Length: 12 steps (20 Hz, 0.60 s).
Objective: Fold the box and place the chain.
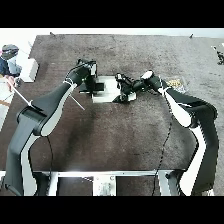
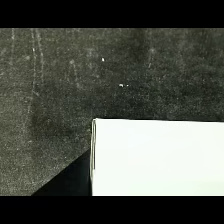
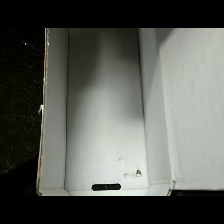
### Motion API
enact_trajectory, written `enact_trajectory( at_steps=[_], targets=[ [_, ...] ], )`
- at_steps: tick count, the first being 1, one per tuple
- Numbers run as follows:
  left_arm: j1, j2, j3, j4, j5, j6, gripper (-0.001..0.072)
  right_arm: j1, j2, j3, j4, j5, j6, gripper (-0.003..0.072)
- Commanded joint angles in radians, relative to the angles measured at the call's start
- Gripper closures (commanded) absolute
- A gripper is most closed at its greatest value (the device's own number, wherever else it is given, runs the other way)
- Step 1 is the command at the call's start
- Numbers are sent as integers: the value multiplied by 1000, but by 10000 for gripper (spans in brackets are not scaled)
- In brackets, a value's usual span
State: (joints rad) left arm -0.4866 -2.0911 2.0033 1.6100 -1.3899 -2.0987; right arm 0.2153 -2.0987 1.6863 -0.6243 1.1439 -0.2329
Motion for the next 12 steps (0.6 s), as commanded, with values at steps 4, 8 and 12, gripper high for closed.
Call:
enact_trajectory(
  at_steps=[4,8,12],
  targets=[
    [-7,-2,2,-1,12,13,696,-1,0,0,0,0,1,245],
    [-7,5,13,-43,18,115,317,-1,0,0,0,0,1,245],
    [-4,7,63,-54,-63,240,59,-1,0,0,0,0,1,245]
  ],
)
